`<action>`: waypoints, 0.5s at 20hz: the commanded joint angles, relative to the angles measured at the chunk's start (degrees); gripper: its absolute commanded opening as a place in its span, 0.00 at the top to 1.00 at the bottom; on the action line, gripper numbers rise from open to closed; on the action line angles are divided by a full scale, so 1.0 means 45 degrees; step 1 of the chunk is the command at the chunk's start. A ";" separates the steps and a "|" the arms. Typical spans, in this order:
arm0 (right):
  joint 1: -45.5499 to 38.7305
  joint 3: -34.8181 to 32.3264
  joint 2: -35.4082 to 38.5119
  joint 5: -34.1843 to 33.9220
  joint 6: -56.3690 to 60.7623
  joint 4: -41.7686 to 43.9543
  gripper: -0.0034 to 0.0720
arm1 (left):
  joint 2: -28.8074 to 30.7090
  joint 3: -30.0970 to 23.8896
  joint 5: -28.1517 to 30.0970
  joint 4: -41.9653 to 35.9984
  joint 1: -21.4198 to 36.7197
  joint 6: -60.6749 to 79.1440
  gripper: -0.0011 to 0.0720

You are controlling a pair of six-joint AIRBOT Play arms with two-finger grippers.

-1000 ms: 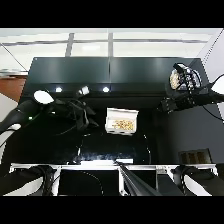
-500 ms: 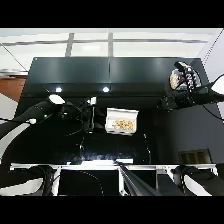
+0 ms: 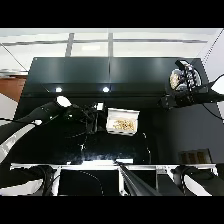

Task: Fold the box and place the chain.

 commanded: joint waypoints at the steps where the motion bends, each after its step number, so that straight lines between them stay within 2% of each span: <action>1: 0.0005 -0.0005 0.0010 -0.0160 0.0000 0.0010 0.46 | -0.0068 0.0097 0.0272 -0.0194 -0.0117 -0.0151 0.02; 10: 0.0005 -0.0005 0.0010 -0.0175 0.0000 0.0044 0.46 | -0.0117 0.0170 0.0457 -0.0223 -0.0350 -0.0083 0.02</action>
